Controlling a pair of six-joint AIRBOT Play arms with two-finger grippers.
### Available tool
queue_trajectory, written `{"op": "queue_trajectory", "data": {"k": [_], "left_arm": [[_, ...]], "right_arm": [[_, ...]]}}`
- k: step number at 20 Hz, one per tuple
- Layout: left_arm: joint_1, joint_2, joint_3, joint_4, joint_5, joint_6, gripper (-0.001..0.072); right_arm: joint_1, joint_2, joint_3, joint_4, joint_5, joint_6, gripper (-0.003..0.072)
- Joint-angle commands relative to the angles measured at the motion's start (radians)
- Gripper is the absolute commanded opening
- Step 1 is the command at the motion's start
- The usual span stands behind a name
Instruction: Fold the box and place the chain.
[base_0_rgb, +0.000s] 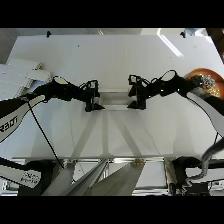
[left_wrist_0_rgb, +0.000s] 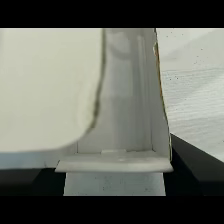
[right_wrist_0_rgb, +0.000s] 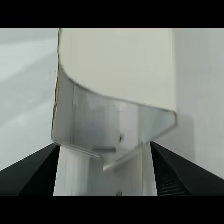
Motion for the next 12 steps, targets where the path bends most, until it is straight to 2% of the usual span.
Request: {"op": "queue_trajectory", "data": {"k": [1,4,8,9,11,12], "left_arm": [[0.001,0.000,0.000,-0.004,0.006,-0.003,0.0374],[0.001,0.000,0.000,-0.004,0.006,-0.003,0.0374],[0.001,0.000,0.000,-0.004,0.006,-0.003,0.0374],[0.001,0.000,0.000,-0.004,0.006,-0.003,0.0374],[0.001,0.000,0.000,-0.004,0.006,-0.003,0.0374],[0.001,0.000,0.000,-0.004,0.006,-0.003,0.0374]], "right_arm": [[0.000,0.106,0.001,-0.238,0.016,0.198,0.0605],[0.000,0.185,0.001,-0.330,0.067,0.288,0.0588],[0.019,0.261,0.001,-0.264,0.164,0.388,0.0512],[0.034,0.269,0.001,-0.240,0.165,0.447,0.0469],[0.078,0.270,0.001,-0.189,0.159,0.501,0.0002],[0.108,0.270,0.001,-0.164,0.129,0.504,0.0011]]}}
